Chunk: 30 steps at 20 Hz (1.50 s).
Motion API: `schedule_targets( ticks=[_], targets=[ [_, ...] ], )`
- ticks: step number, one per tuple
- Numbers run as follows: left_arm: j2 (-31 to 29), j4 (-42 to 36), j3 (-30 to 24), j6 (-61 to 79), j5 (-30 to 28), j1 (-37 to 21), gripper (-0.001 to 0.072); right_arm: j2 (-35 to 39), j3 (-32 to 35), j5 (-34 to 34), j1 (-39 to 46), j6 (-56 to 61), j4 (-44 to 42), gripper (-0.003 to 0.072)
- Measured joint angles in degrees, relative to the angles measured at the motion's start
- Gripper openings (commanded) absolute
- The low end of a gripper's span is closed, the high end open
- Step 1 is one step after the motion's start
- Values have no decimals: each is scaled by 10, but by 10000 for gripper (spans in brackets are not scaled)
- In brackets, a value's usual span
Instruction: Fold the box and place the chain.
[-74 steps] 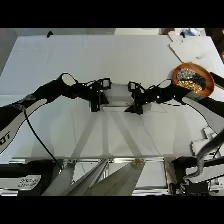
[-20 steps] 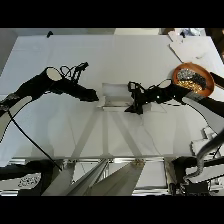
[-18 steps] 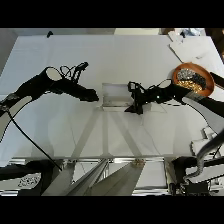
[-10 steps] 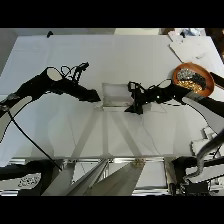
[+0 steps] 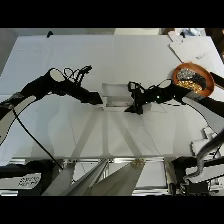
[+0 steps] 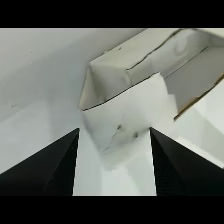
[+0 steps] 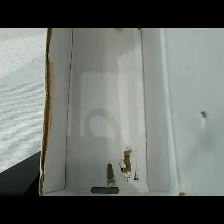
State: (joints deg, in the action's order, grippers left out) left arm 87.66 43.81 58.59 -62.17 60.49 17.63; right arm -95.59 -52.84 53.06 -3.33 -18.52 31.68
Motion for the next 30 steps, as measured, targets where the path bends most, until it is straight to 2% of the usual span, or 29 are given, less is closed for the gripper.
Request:
schedule_targets(
  ticks=[9, 16, 17, 30],
  targets=[
    [24, -49, 0, 21, -17, 23, 486, 0, 0, 0, 0, 0, 0, 506],
    [36, -55, 0, 7, -67, 35, 483, 0, 0, 0, 0, 0, 0, 506],
    [36, -55, 0, 6, -70, 37, 447, 0, 0, 0, 0, 0, 0, 506],
    [36, 35, 11, -79, -95, 79, 434, 0, 0, 0, 0, 0, 0, 506]
  ],
)
